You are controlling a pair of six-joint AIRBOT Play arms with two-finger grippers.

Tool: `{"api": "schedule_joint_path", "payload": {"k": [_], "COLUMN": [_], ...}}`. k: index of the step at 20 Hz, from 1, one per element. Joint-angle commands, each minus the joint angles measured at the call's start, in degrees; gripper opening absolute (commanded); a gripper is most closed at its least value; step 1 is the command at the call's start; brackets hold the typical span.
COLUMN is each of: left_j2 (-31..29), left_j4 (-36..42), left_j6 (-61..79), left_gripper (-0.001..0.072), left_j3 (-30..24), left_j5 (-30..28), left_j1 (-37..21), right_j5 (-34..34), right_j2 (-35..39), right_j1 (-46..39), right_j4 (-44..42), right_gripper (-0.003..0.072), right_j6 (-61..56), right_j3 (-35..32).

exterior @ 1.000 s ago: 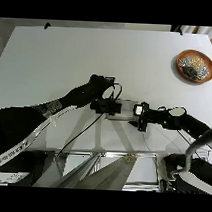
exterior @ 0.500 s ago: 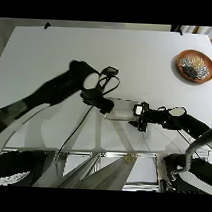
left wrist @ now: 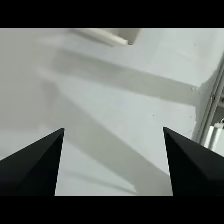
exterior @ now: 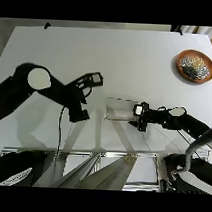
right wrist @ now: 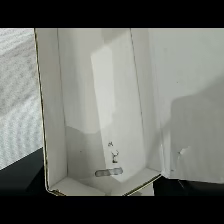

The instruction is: Fold the box and place the chain.

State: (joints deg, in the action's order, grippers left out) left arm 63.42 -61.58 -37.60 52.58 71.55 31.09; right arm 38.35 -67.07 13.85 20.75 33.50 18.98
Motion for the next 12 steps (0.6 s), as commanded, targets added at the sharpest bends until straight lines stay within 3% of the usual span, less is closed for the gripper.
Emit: {"api": "schedule_joint_path", "payload": {"k": [1, 7, 12], "left_j2": [0.42, 13.22, 18.45], "left_j4": [14.91, 29.79, 31.78], "left_j6": [38.14, 57.24, 60.3], "left_gripper": [0.0695, 0.0707, 0.071], "left_j3": [-13.99, -15.58, -13.35], "left_j5": [-11.39, -20.24, -21.51], "left_j1": [-4.24, -4.96, -5.29], "right_j5": [0.0, 0.0, 0.0], "right_j2": [0.02, 0.02, 0.02], "right_j1": [0.02, 0.02, 0.02], "right_j4": [0.0, 0.0, 0.0], "right_gripper": [0.0263, 0.0263, 0.0263], "right_j6": [-0.02, -0.02, -0.02], "right_j3": [0.0, 0.0, 0.0]}}
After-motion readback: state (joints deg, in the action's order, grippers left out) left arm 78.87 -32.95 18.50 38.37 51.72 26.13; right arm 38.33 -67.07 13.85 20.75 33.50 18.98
